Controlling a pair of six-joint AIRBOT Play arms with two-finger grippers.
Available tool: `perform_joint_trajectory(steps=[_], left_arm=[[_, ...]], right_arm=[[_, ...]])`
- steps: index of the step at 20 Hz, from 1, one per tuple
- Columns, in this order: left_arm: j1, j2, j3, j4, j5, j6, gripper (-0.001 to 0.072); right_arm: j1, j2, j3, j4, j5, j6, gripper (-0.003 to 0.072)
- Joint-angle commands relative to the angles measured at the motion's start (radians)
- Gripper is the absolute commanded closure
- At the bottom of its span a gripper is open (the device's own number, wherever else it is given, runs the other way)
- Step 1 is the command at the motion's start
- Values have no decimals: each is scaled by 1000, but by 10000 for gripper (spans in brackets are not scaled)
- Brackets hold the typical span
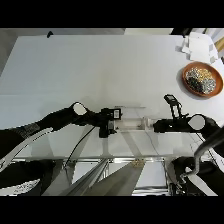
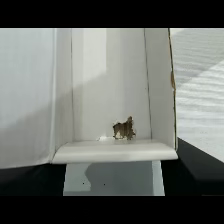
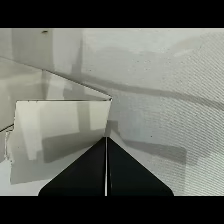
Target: Fold the box and place the chain.
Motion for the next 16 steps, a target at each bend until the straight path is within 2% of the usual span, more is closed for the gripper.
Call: perform_joint_trajectory(steps=[1,5,7,8,15,16], left_arm=[[0,-1,0,-3,3,-1,630],[0,0,0,-3,3,-1,630],[0,0,0,-3,-1,-1,630],[0,0,0,-3,-8,-1,630],[0,0,0,-3,-23,-1,630],[0,0,0,-3,-23,-1,630]], right_arm=[[1,47,1,24,46,-7,667],[1,78,1,43,91,-6,664],[1,78,1,83,97,-7,565],[1,78,1,101,95,-8,540],[2,78,68,127,101,-7,474],[2,78,77,128,106,-6,418]])
